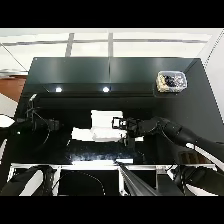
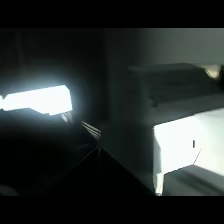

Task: Fold the box and place the chain.

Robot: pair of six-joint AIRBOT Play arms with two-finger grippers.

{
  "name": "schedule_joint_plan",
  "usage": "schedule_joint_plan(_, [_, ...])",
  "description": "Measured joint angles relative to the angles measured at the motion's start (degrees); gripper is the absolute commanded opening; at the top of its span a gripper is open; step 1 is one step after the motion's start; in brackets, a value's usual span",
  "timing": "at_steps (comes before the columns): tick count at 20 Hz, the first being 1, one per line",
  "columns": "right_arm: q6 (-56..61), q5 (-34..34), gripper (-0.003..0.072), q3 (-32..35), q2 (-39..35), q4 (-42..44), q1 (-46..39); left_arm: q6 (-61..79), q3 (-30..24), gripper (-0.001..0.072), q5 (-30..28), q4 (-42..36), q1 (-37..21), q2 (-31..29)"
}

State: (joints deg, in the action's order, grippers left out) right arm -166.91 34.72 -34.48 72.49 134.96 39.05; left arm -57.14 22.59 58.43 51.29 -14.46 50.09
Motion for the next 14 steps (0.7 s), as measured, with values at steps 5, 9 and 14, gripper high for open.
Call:
schedule_joint_plan(5, [0.0,0.0,0.0399,0.0,0.0,0.0,0.0,-5.2,-3.9,0.0031,1.9,-3.5,2.4,5.7])
schedule_joint_plan(9, [0.1,0.2,0.0399,0.0,0.0,0.0,0.0,-2.3,-4.6,0.0032,2.0,-10.3,7.3,11.7])
schedule_joint_plan(14, [0.2,0.3,0.0399,0.0,0.0,0.0,0.0,3.0,-3.6,0.0699,3.4,-18.1,11.6,16.3])
